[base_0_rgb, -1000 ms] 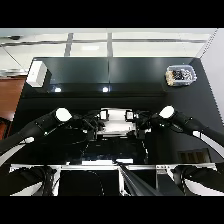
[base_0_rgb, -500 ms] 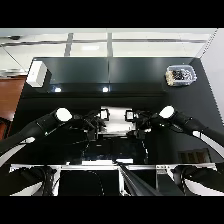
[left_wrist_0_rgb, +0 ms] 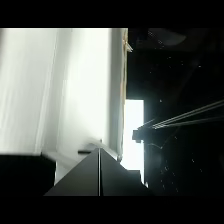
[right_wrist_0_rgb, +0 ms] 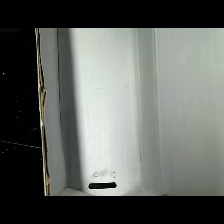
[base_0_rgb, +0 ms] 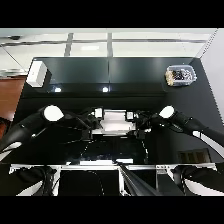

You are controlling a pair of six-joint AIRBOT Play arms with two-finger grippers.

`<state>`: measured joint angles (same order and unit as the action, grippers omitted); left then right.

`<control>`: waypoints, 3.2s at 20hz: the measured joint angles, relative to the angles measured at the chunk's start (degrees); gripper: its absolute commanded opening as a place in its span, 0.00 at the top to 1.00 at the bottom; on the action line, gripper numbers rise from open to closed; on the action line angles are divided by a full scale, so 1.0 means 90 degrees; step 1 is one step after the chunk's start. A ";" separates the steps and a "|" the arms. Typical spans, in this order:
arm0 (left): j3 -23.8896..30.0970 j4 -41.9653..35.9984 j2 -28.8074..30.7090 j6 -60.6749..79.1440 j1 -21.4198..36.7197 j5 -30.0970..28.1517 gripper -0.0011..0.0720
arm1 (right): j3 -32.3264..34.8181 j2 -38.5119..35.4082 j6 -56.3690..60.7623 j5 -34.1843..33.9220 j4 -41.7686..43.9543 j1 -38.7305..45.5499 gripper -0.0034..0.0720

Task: Fold the box and place the chain.

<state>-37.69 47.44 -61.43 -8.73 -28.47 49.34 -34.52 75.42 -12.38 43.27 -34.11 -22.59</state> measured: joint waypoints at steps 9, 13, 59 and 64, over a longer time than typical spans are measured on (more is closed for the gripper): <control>0.0376 0.0964 0.0104 -0.6210 0.2460 0.1134 0.96 | 0.0000 0.0000 -0.0002 0.0002 -0.0002 0.0000 0.84; 0.0588 -0.0525 -0.0920 -0.6409 0.3133 0.1479 0.96 | 0.0000 0.0000 -0.0002 0.0002 -0.0002 0.0000 0.84; -0.1819 0.0639 -0.2089 -0.8643 0.0022 0.1501 0.44 | 0.0000 0.0000 -0.0002 0.0005 -0.0005 0.0000 0.84; -0.1826 0.0845 -0.2089 -0.8942 -0.0219 0.1258 0.51 | 0.0000 0.0000 -0.0005 0.0005 -0.0005 0.0000 0.84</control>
<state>-54.13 55.05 -80.23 -89.21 -30.44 60.66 -34.52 75.42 -12.43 43.31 -34.15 -22.59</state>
